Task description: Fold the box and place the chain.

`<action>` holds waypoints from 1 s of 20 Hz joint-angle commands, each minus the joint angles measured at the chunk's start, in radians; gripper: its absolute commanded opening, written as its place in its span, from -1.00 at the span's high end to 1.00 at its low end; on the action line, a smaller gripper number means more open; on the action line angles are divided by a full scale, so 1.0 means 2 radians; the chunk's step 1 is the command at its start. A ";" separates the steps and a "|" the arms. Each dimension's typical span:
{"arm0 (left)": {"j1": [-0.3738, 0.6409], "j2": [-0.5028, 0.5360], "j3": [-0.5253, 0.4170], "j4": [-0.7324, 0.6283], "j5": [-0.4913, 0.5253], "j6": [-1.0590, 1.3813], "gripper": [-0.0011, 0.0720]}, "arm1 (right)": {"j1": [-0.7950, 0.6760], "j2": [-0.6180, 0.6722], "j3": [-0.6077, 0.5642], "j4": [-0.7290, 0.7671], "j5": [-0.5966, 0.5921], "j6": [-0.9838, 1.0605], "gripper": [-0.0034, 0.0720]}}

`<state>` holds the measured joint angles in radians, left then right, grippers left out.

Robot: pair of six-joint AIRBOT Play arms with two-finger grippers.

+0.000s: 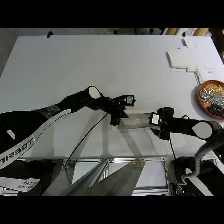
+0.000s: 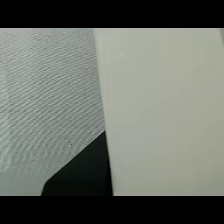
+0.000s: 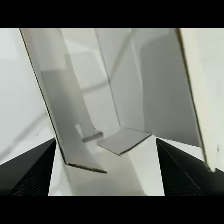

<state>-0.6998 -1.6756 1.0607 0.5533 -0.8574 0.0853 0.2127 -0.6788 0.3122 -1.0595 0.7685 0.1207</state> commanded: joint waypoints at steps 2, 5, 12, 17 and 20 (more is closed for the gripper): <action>0.000 0.000 0.000 0.000 0.000 0.000 0.94 | -0.047 -0.017 0.001 0.068 0.005 -0.086 -0.88; 0.000 0.000 0.000 0.000 0.000 0.000 0.94 | -0.065 -0.035 0.001 0.105 0.023 -0.149 -0.88; 0.000 0.000 0.000 0.000 0.000 0.000 0.94 | -0.108 -0.101 0.001 0.145 0.051 -0.192 -0.88; 0.000 0.000 0.000 0.000 0.000 0.000 0.94 | -0.109 -0.144 0.001 0.204 0.060 -0.262 -0.87; 0.000 0.000 0.000 0.000 0.000 0.000 0.94 | -0.109 -0.168 0.001 0.204 0.072 -0.262 -0.82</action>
